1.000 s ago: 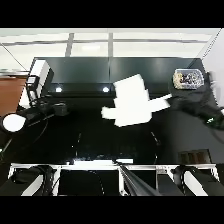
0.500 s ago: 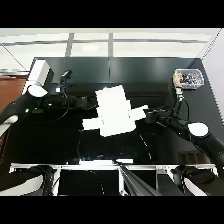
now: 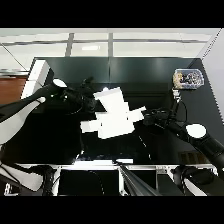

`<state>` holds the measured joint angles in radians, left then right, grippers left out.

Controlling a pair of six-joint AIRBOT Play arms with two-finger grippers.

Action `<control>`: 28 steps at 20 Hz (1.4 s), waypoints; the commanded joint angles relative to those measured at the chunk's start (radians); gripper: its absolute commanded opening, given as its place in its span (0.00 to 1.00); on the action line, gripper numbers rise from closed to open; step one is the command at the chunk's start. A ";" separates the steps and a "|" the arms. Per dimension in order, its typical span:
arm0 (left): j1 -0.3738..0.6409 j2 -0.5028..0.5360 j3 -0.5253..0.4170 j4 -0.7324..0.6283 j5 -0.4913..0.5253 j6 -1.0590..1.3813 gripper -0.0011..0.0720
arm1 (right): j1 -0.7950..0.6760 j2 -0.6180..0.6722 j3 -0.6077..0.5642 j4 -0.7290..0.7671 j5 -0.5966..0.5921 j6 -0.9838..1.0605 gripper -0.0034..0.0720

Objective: Fold the box and place the chain.

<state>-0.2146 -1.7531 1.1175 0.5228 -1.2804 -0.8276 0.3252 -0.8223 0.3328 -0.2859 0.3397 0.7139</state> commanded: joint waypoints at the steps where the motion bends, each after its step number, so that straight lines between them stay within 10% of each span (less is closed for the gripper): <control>1: -0.017 -0.108 0.110 0.011 -0.208 0.037 0.92 | 0.002 0.001 0.000 -0.002 0.005 0.000 0.06; 11: -0.013 -0.123 0.200 0.134 -0.230 0.096 0.05 | 0.001 0.001 0.000 -0.004 0.007 -0.001 0.06; 12: -0.011 -0.123 0.207 0.148 -0.242 0.096 0.05 | -0.002 0.001 0.003 -0.014 0.007 -0.002 0.12; 14: -0.012 -0.107 0.213 0.178 -0.248 0.095 0.05 | -0.033 0.002 0.031 -0.097 0.054 -0.001 0.84; 15: -0.015 -0.087 0.213 0.193 -0.244 0.095 0.05 | -0.063 0.002 0.063 -0.161 0.125 -0.001 0.93; 21: -0.111 0.185 -0.004 0.130 0.080 0.356 0.04 | -0.169 0.002 0.305 -0.674 0.590 -0.002 0.93; 28: -0.235 0.253 -0.152 0.206 0.312 0.814 0.05 | -0.039 -0.021 0.212 -0.654 0.466 -0.065 0.93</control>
<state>-0.4084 -1.5124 0.9993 0.6914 -1.0893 -0.1684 0.2314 -0.8333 0.5720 -0.9108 0.8345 0.6914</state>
